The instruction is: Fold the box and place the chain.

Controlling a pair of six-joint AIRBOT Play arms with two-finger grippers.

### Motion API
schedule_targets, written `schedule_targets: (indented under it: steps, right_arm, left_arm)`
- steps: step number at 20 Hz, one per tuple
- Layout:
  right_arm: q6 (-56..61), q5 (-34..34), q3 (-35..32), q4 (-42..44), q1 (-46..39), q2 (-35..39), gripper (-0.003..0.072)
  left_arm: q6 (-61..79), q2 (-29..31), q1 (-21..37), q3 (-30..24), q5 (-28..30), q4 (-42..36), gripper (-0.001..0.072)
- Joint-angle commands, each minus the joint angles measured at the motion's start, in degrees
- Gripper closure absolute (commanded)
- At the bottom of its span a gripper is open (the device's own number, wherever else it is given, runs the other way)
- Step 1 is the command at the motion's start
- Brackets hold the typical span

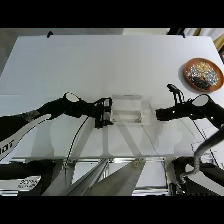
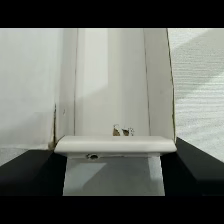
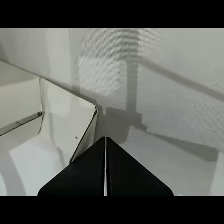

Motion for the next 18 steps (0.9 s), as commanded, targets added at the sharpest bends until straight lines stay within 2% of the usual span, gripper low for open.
schedule_targets:
  steps: [1,7,12,13,15,18]
  right_arm:
    - [0.9,0.7,0.1,-0.3,2.0,-2.1,0.0673]
    - [0.6,-0.7,0.1,1.5,5.9,-2.0,0.0675]
    - [-0.2,-0.3,0.7,4.6,7.9,1.6,0.067]
    - [-0.1,0.1,0.7,4.7,7.9,2.1,0.0633]
    - [0.5,1.0,0.8,4.7,7.9,2.9,0.0465]
    - [1.9,1.5,0.8,4.8,8.0,5.1,0.046]
  left_arm:
    - [0.0,0.0,0.0,0.0,0.0,0.0,0.0567]
    - [0.0,0.0,0.0,0.0,0.0,0.0,0.0567]
    - [0.0,0.0,0.0,0.0,0.0,0.0,0.0567]
    - [0.0,0.0,0.0,0.0,0.0,0.0,0.0567]
    - [0.0,0.0,0.0,0.0,0.0,0.0,0.0567]
    - [0.0,0.0,0.0,0.0,0.0,0.0,0.0567]
